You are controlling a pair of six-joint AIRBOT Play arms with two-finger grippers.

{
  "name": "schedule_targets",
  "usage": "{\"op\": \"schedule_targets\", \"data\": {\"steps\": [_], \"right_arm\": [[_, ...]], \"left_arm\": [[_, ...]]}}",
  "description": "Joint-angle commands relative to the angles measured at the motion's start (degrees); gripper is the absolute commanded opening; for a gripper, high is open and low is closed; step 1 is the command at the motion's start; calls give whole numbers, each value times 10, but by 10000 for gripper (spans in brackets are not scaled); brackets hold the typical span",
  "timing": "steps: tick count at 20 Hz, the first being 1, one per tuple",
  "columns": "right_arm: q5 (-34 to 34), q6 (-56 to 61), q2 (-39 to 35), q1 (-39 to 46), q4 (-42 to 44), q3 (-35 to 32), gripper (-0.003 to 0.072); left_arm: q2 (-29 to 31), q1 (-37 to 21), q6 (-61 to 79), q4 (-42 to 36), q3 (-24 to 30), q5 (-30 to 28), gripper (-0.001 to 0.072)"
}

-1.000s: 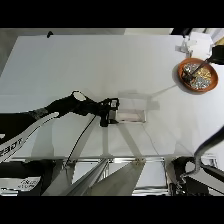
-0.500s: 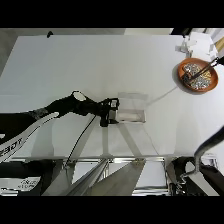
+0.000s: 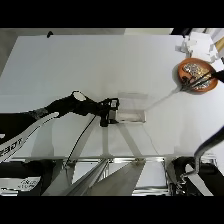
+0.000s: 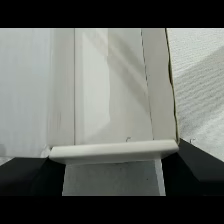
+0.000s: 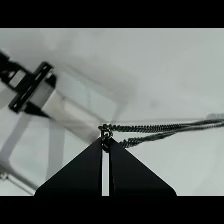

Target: Fold the box and place the chain.

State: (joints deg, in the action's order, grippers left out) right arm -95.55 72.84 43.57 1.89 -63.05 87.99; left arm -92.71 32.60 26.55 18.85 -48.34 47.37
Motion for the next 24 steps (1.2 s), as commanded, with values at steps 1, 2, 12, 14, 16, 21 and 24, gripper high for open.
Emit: {"op": "schedule_targets", "data": {"steps": [1,2,12,14,16,21,24], "right_arm": [[-12,-10,-7,-56,0,-17,21],[-12,-10,-7,-58,0,-29,21],[132,-74,-7,-123,3,-229,21],[167,-102,-6,-156,1,-264,21],[209,-104,-5,-174,-1,-292,21],[300,-109,26,-177,61,-354,19],[314,-144,76,-177,102,-380,20]], "left_arm": [[0,0,0,0,0,0,72],[0,0,0,0,0,0,72],[0,0,0,0,0,0,72],[0,0,0,0,0,0,72],[0,0,0,0,0,0,72],[0,0,0,0,0,0,72],[0,0,0,0,0,0,72]]}}
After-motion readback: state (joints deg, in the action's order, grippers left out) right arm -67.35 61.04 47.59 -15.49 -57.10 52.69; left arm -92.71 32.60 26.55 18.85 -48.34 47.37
